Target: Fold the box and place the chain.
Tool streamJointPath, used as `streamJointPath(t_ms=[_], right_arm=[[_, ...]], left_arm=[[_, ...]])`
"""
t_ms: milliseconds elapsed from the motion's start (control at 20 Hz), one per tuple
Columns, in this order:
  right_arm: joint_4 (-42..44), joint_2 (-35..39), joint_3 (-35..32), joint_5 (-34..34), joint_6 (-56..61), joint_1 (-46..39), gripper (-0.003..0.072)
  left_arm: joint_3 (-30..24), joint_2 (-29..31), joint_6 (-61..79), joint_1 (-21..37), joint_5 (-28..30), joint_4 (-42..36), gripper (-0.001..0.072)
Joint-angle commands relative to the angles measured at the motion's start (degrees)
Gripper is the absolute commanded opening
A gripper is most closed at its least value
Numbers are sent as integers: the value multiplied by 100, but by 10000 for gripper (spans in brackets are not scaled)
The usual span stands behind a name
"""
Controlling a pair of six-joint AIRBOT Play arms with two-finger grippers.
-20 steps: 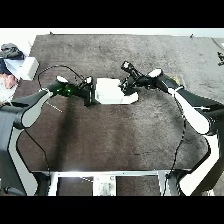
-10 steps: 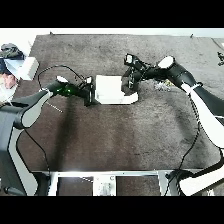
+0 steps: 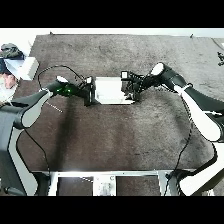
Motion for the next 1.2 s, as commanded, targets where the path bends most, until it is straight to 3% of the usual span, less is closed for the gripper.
streamJointPath(t_ms=[0,350,400,500,550,1000,1100,1150], right_arm=[[92,-111,-2,28,-144,17,538],[673,-116,-125,-76,-575,17,522],[809,-116,-188,-66,-688,17,362],[1047,-116,-319,-125,-892,17,325],[1156,-116,-372,-201,-935,17,186],[1674,-219,-411,-470,-1080,79,197],[1674,-326,-409,-455,-1246,129,324],[1679,-365,-409,-492,-1279,133,324]], left_arm=[[-2,-2,0,2,2,0,534],[-2,-2,0,2,2,0,534],[-2,-2,0,2,2,0,534],[0,-2,0,2,2,0,534],[-2,-2,0,2,2,0,534],[-2,-2,0,2,2,0,534],[-2,-2,0,2,0,0,534],[-2,-2,0,2,2,-2,534]])
